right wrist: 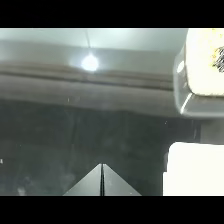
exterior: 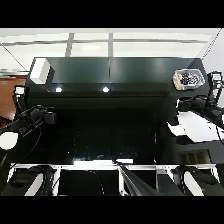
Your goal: Fold the box and place the chain.
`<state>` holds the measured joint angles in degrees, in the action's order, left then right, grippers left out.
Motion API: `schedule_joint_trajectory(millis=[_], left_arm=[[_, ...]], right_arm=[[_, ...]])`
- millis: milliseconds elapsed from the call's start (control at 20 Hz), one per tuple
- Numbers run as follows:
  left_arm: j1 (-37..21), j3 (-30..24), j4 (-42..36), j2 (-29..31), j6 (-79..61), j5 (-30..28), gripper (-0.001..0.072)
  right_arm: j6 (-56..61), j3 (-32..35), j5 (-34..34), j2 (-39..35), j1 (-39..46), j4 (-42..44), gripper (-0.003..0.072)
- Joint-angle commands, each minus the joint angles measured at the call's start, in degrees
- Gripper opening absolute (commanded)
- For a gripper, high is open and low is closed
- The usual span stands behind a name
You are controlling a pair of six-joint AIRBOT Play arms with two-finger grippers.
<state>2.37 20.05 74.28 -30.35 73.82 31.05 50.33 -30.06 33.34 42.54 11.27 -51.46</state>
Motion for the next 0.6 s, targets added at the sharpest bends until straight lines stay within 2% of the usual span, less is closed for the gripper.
schedule_joint_trajectory(millis=[0,100,200,300,400,450,500,550], left_arm=[[0.0,0.0,0.0,0.0,0.0,0.0,0.0028],[0.0,0.0,0.0,0.0,0.0,-1.1,0.0028],[0.0,0.0,0.0,0.0,0.0,-4.9,0.0028],[0.0,0.0,0.0,0.0,0.0,-7.2,0.0028],[0.0,0.0,0.0,0.0,0.0,-8.1,0.0028],[0.0,0.0,0.0,0.0,0.0,-8.4,0.0028],[0.0,0.0,0.0,0.0,0.0,-8.5,0.0028],[0.0,0.0,0.0,0.0,-0.1,-10.2,0.0028]], right_arm=[[0.2,0.0,-2.2,0.0,0.0,4.8,0.0020],[0.2,0.0,-3.9,0.0,0.1,5.3,0.0021],[0.2,-0.6,-10.3,0.0,0.3,0.7,0.0022],[0.3,-1.1,-19.8,0.0,2.5,-1.1,0.0042],[0.5,-1.1,-27.5,1.0,6.8,-0.8,0.0417],[0.4,-1.0,-28.0,2.1,9.0,-0.7,0.0656],[0.2,-1.0,-28.0,3.8,11.0,-1.4,0.0705],[0.1,-1.0,-27.9,6.1,13.0,-2.6,0.0707]])
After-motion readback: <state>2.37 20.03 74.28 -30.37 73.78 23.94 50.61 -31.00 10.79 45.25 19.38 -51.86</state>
